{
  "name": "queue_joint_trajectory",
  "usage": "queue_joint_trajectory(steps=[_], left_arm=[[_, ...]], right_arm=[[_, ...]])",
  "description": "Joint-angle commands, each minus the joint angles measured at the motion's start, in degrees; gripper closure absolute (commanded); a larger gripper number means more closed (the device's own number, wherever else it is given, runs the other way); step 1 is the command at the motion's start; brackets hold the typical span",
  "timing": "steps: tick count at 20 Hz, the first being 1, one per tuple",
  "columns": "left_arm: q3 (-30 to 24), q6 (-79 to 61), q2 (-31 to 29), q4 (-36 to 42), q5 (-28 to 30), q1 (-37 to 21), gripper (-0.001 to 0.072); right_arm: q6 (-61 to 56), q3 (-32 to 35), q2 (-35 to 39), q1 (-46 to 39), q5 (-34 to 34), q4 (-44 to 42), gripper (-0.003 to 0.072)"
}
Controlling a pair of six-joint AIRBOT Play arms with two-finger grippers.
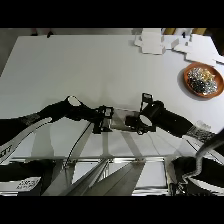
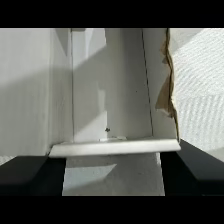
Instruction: Fold the box and place the chain.
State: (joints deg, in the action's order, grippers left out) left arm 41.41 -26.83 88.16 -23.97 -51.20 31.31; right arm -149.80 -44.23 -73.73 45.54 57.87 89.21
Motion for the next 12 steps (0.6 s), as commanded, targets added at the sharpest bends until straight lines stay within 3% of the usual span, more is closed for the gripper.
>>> queue_joint_trajectory(steps=[1, 8, 10, 12], left_arm=[[-0.02, -0.15, -0.04, -0.04, -0.02, -0.02, 0.0595], [-0.02, -0.15, -0.04, -0.04, -0.02, -0.02, 0.0595], [-0.02, -0.17, -0.04, -0.04, -0.02, -0.02, 0.0595], [-0.02, -0.15, -0.04, -0.04, -0.02, -0.02, 0.0595]], right_arm=[[-0.42, -0.04, 0.04, 1.18, -1.14, 2.62, 0.0448], [-0.39, -0.07, 1.97, 1.11, -0.94, 7.06, 0.0441], [-0.39, -0.04, 2.47, 1.11, -1.22, 7.89, 0.024], [-0.37, -0.04, 3.08, 1.11, -1.42, 8.04, 0.0224]])
